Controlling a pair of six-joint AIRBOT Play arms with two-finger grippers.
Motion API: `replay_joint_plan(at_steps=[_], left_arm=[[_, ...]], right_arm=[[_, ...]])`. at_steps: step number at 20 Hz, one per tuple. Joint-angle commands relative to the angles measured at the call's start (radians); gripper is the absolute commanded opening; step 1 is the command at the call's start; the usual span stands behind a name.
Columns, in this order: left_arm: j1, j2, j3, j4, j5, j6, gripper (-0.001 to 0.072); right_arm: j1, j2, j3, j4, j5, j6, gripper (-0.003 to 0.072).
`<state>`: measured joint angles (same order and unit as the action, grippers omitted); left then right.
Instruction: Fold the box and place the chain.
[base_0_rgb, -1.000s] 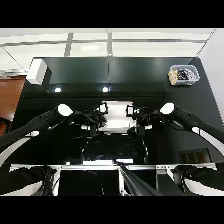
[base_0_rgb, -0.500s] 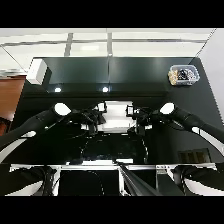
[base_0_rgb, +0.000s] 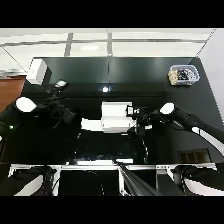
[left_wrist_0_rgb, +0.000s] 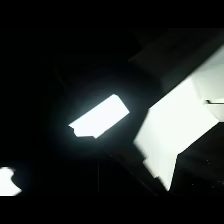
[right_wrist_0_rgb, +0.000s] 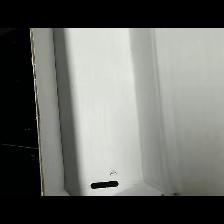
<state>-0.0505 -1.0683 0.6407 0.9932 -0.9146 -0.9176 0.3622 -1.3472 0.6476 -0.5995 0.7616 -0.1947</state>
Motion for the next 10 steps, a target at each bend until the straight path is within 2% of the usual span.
replay_joint_plan(at_steps=[1, 3, 4, 7, 10], left_arm=[[0.208, -0.080, -0.034, -0.182, -0.238, -0.258, 0.0027], [0.268, -0.181, -0.055, -0.343, -0.322, -0.210, 0.0025], [0.268, -0.226, -0.059, -0.366, -0.324, -0.212, 0.0025], [0.219, -0.338, -0.058, -0.423, -0.312, -0.191, 0.0026], [0.122, -0.367, -0.057, -0.430, -0.215, -0.187, 0.0026]], right_arm=[[0.001, 0.000, 0.000, 0.000, 0.000, 0.000, 0.0171], [0.001, 0.000, 0.000, 0.000, 0.000, 0.000, 0.0171], [0.001, 0.000, 0.000, 0.000, 0.000, 0.000, 0.0171], [0.001, 0.000, 0.000, 0.000, 0.001, 0.000, 0.0171], [0.001, 0.000, 0.000, 0.000, 0.000, 0.000, 0.0171]])
